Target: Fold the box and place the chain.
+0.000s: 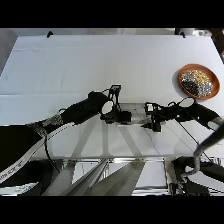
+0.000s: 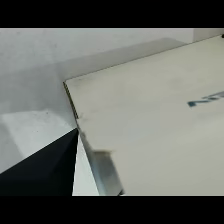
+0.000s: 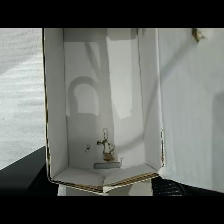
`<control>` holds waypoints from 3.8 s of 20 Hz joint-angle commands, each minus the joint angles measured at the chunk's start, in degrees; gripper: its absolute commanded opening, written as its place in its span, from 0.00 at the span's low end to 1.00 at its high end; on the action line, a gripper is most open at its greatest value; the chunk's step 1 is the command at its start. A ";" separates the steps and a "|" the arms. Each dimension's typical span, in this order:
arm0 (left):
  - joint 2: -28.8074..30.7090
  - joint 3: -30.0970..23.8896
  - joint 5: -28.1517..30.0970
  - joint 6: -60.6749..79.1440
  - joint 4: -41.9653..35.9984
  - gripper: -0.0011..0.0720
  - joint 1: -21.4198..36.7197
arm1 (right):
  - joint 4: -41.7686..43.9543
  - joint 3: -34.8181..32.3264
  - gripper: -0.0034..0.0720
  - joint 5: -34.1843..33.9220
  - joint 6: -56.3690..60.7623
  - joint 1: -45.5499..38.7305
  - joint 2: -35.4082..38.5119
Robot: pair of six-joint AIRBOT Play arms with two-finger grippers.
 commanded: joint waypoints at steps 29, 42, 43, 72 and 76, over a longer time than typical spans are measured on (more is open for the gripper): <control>-6.82 8.31 -9.25 -3.69 -0.20 0.18 1.22 | -0.02 0.04 0.58 0.02 0.00 -0.02 0.04; -7.41 8.31 -9.11 -3.72 1.14 0.36 -0.87 | -0.02 0.04 0.58 0.00 0.02 -0.02 0.04; -7.63 8.31 -9.20 -3.89 1.09 0.35 -0.98 | -0.02 0.04 0.58 0.02 0.02 -0.02 0.04; -10.88 14.14 -18.97 -12.92 5.51 0.21 -1.27 | -0.02 0.04 0.58 0.00 0.00 -0.02 0.04; -11.91 14.14 -18.29 -13.70 5.38 0.19 -2.14 | -0.02 0.04 0.58 0.02 0.00 -0.02 0.04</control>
